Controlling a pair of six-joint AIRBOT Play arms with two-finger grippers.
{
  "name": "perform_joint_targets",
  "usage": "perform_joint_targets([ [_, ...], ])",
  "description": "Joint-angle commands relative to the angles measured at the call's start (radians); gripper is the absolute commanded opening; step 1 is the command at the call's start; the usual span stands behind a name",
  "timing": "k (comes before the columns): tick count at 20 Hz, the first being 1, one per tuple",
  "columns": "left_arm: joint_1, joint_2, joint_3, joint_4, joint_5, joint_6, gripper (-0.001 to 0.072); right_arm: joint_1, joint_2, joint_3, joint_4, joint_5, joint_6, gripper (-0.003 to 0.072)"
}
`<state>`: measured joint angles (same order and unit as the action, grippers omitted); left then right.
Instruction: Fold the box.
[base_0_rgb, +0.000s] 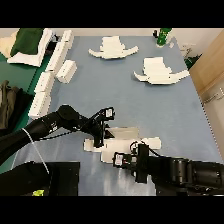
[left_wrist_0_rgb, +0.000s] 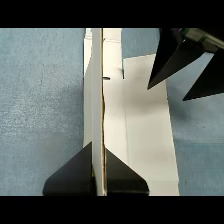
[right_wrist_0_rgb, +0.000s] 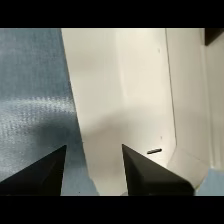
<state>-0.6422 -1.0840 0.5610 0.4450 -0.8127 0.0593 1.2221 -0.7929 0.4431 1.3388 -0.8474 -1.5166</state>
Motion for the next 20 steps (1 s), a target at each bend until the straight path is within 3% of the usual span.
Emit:
perform_joint_targets([
  [1, 0.000, -0.001, 0.000, 0.000, 0.000, 0.000, 0.0015, 0.011, -0.101, -0.001, -0.132, 0.046, 0.011, 0.0550],
  [4, 0.000, -0.001, 0.000, 0.000, 0.000, 0.000, 0.0015, 0.011, -0.146, -0.001, -0.146, 0.064, 0.096, 0.0548],
  [9, 0.000, -0.001, 0.000, 0.000, 0.000, 0.000, 0.0015, 0.011, -0.105, 0.018, -0.219, 0.043, 0.314, 0.0546],
  [14, 0.000, -0.001, 0.000, 0.000, 0.000, 0.000, 0.0015, 0.011, -0.008, 0.019, -0.443, -0.107, 0.711, 0.0547],
  [20, 0.000, -0.001, 0.000, 0.000, 0.000, 0.000, 0.0015, 0.011, 0.019, 0.019, -0.416, -0.114, 0.781, 0.0549],
])
